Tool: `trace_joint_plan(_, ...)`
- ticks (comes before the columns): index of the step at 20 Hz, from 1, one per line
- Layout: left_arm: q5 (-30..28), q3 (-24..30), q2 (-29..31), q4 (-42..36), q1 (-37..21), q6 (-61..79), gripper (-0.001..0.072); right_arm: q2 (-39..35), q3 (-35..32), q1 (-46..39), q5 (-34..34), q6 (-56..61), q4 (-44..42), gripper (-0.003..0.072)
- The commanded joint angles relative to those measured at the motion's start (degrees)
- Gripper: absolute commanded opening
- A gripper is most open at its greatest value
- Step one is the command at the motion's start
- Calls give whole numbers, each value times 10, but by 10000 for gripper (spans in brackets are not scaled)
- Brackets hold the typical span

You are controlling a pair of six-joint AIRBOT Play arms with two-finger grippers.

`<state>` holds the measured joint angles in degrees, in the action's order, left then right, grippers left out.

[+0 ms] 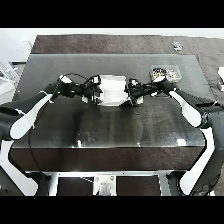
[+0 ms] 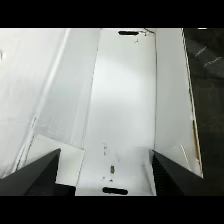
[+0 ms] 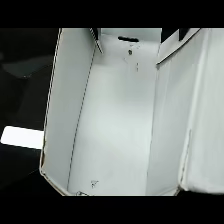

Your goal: Fold the box and place the chain.

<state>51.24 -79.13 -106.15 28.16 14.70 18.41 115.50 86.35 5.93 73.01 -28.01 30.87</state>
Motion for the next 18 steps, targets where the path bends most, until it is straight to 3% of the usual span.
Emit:
trace_joint_plan(1, -28, -1, -1, 0, -1, -3, 717, 0, 0, 0, 1, 0, 0, 581)
trace_joint_plan(4, -28, -1, -1, 0, -1, 13, 709, 0, 0, 0, 1, 0, 0, 581)
trace_joint_plan(5, -29, -1, -1, 0, -1, 21, 634, 0, 0, 0, 1, 0, 0, 581)
trace_joint_plan(6, -31, -1, -1, 0, -1, 27, 361, 0, 0, 0, 1, 0, 0, 581)
trace_joint_plan(8, -31, -1, 1, 0, -1, 31, 147, 0, 0, 1, 1, 0, 0, 581)
trace_joint_plan(9, -30, -1, 1, 0, -1, 31, 83, 0, 0, 0, 1, 0, 0, 581)
trace_joint_plan(13, -11, -8, 5, -1, -2, 30, 22, 0, 0, 0, 1, 0, 0, 581)
trace_joint_plan(18, 7, -8, 30, -2, -28, -13, 21, 0, 0, 1, 1, 0, 0, 581)
